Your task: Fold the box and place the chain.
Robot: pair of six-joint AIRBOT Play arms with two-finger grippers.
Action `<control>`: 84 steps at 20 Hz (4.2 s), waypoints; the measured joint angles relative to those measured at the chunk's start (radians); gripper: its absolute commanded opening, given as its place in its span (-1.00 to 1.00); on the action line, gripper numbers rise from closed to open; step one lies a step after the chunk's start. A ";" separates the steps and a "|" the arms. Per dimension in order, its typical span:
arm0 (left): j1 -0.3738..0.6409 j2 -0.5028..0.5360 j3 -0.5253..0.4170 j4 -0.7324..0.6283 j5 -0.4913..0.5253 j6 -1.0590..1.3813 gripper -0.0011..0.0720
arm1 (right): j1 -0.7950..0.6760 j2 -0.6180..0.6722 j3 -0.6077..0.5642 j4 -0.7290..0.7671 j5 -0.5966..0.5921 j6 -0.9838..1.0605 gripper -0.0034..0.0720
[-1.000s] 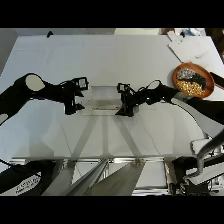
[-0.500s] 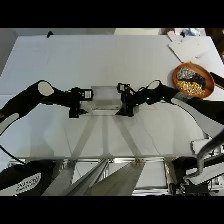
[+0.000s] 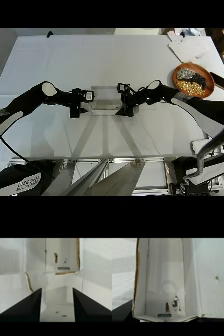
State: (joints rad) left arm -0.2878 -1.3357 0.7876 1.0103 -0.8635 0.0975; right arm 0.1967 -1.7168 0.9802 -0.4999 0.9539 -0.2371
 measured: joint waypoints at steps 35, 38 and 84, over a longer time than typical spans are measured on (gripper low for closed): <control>-0.003 -0.018 0.000 -0.185 -0.009 0.140 -0.75 | 0.000 0.000 0.000 0.000 0.000 0.000 0.48; -0.008 -0.035 0.000 -0.230 -0.011 0.158 -0.71 | 0.000 0.000 0.000 0.000 0.000 -0.001 0.48; 0.150 0.087 -0.197 -0.041 0.025 -1.266 -0.95 | 0.000 0.000 0.000 0.000 0.000 -0.001 0.48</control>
State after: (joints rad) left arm -0.1383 -1.2491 0.5903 0.9695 -0.8383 -1.1687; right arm 0.1967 -1.7168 0.9802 -0.4999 0.9539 -0.2379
